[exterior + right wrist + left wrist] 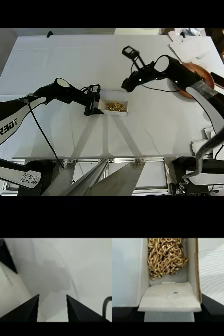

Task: Fold the box and place the chain.

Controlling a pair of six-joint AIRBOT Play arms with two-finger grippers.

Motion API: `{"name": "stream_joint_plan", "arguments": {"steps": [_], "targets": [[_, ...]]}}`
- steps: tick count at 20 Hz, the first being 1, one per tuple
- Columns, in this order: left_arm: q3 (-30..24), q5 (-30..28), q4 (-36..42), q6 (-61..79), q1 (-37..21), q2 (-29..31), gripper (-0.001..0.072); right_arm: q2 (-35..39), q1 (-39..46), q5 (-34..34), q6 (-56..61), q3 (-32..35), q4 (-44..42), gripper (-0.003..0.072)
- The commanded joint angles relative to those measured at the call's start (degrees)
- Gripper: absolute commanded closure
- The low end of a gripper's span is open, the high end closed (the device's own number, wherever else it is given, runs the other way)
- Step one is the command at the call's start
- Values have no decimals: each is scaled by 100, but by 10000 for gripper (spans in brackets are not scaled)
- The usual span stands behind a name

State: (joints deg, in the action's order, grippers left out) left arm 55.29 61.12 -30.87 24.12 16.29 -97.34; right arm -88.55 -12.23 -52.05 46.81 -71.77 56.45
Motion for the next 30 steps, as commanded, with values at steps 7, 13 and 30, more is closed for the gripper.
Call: {"name": "stream_joint_plan", "arguments": {"steps": [7, 13, 30], "targets": [[2, 0, -2, 2, 0, 4, 371, 144, -501, -850, -1547, -2, -284, 299], [2, 0, -2, 2, 0, 4, 371, 662, -885, -160, -2651, 581, -269, 274], [2, 0, -2, 0, 0, 4, 371, 726, -1427, 752, -1661, 1034, 1244, 271]]}}
